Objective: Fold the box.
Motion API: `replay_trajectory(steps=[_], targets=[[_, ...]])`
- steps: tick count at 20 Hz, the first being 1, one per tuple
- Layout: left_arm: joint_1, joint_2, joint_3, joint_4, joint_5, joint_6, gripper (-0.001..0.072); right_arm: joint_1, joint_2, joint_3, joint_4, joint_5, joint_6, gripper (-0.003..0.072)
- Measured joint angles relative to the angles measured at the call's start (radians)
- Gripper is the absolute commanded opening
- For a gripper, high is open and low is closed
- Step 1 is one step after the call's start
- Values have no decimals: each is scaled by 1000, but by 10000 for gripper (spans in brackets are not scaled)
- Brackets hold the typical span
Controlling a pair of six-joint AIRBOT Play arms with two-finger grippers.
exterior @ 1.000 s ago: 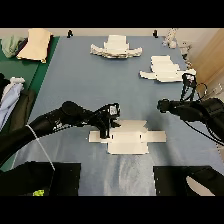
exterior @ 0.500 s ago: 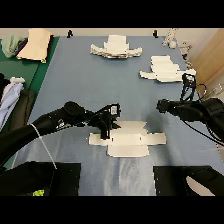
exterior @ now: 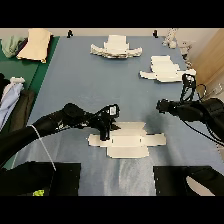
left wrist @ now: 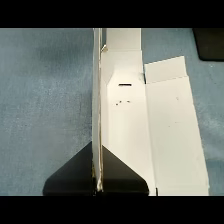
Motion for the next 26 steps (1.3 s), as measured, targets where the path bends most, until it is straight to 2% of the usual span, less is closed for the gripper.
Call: replay_trajectory(steps=[6,7,8,9,10,14,17,21,24,25,26], targets=[[-1,1,-3,5,-29,-3,13,0,0,0,16,-2,-3,420],[-1,1,-2,5,-32,-3,13,0,0,0,24,-5,-3,295],[-1,1,-3,5,-32,-3,13,0,0,0,35,-13,-3,127],[-1,1,-2,6,-33,-3,13,1,0,0,50,-26,-8,31],[-1,1,-3,6,-34,-3,13,1,0,0,68,-40,-21,1],[-1,1,-2,6,-35,-3,13,10,3,0,148,-163,-82,-1],[-1,1,-3,6,-35,-3,13,85,31,0,193,-276,-100,-1],[-2,-1,-2,6,-36,-3,13,334,105,0,218,-370,-32,-2],[-2,-1,-2,6,-37,-3,13,606,148,-9,183,-398,80,0],[-2,-1,-2,6,-37,-3,13,698,154,-18,159,-399,104,18],[-2,-1,-2,6,-36,-3,13,797,156,-29,130,-398,114,257]])
